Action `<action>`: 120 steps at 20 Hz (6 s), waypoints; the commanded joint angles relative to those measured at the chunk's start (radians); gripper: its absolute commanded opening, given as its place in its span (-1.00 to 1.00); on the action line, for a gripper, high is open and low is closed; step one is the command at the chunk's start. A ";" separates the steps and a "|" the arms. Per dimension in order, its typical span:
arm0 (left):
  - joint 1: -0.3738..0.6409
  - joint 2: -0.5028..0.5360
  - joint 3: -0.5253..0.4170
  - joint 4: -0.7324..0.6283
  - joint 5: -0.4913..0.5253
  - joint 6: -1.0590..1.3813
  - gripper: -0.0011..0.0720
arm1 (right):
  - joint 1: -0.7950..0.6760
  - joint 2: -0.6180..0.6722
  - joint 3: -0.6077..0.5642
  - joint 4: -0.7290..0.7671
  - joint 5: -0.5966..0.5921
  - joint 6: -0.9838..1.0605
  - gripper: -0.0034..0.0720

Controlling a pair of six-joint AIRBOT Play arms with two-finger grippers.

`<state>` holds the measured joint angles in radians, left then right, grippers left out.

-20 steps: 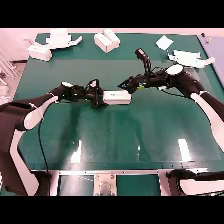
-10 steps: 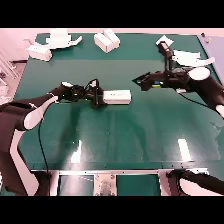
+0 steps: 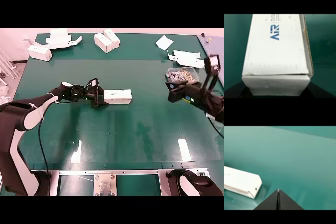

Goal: Fold the box and place the chain.

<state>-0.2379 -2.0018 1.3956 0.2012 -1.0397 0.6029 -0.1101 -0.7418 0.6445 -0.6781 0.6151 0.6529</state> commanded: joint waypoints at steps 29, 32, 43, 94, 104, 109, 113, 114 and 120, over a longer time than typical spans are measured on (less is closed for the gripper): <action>0.315 0.193 0.035 -0.058 0.328 -0.608 -0.93 | -0.048 0.063 -0.130 -0.003 -0.002 0.025 -0.90; 0.347 0.193 0.031 -0.051 0.388 -0.678 -0.93 | -0.048 0.063 -0.130 0.008 -0.002 0.025 -0.90; 0.346 0.402 -0.220 -0.053 0.597 -0.647 -0.93 | -0.048 0.063 -0.130 0.031 -0.015 0.028 -0.90; 0.243 0.785 -0.526 -0.126 0.872 -0.621 0.79 | -0.047 0.066 -0.129 0.068 -0.021 0.028 -0.90; 0.243 1.090 -0.749 -0.018 0.736 -0.715 -0.92 | -0.047 0.191 -0.130 0.065 -0.021 0.024 -0.90; 0.243 1.344 -0.955 -0.019 0.765 -0.683 -0.92 | -0.047 0.204 -0.163 0.065 -0.025 0.019 -0.91; 0.243 1.534 -1.112 -0.028 0.781 -0.647 -0.93 | -0.047 0.273 -0.245 0.066 -0.085 -0.002 -0.91; 0.243 1.583 -1.151 -0.029 0.781 -0.648 -0.93 | -0.047 0.296 -0.269 0.065 -0.097 -0.004 -0.91; 0.243 1.798 -1.328 -0.048 0.795 -0.650 -0.93 | -0.047 0.366 -0.393 0.067 -0.103 -0.063 -0.91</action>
<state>0.0055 -0.2943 0.1452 0.1596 -0.2512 -0.0502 -0.1574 -0.4023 0.3054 -0.6128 0.5217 0.6163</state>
